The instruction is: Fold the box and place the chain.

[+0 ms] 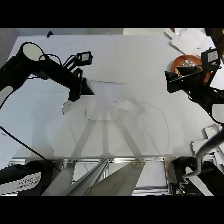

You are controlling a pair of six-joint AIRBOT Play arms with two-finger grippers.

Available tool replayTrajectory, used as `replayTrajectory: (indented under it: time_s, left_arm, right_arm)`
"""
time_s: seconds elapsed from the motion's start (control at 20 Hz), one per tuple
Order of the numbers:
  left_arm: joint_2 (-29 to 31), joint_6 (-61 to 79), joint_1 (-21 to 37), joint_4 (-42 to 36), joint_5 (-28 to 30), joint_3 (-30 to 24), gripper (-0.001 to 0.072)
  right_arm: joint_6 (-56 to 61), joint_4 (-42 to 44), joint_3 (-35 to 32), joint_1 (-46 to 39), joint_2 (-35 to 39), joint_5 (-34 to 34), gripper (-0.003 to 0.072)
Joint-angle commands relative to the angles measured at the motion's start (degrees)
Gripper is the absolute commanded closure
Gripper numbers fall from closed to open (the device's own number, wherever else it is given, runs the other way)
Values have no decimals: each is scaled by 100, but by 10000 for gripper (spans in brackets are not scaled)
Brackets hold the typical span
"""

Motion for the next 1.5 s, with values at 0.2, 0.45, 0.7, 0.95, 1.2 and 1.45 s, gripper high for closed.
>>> replayTrajectory:
  time_s: [0.2,0.45,0.7,0.95,1.2,1.45]
  left_arm:
    - [-341,614,46,-315,817,-31,705]
    - [-1325,1143,120,-1316,872,-31,702]
    - [-2037,1628,57,-1360,874,-31,702]
    - [-2135,2702,59,-1458,881,-31,703]
    - [-2293,2699,57,-1510,966,-31,703]
    - [-2323,2697,57,-1679,1399,-31,703]
  right_arm:
    - [13,-13,4,2,4,-7,189]
    - [13,-13,4,2,4,-7,189]
    - [13,-13,4,2,4,-7,189]
    - [13,-13,4,2,4,-7,189]
    - [13,-13,4,2,4,-7,189]
    - [13,-13,4,2,4,-7,189]
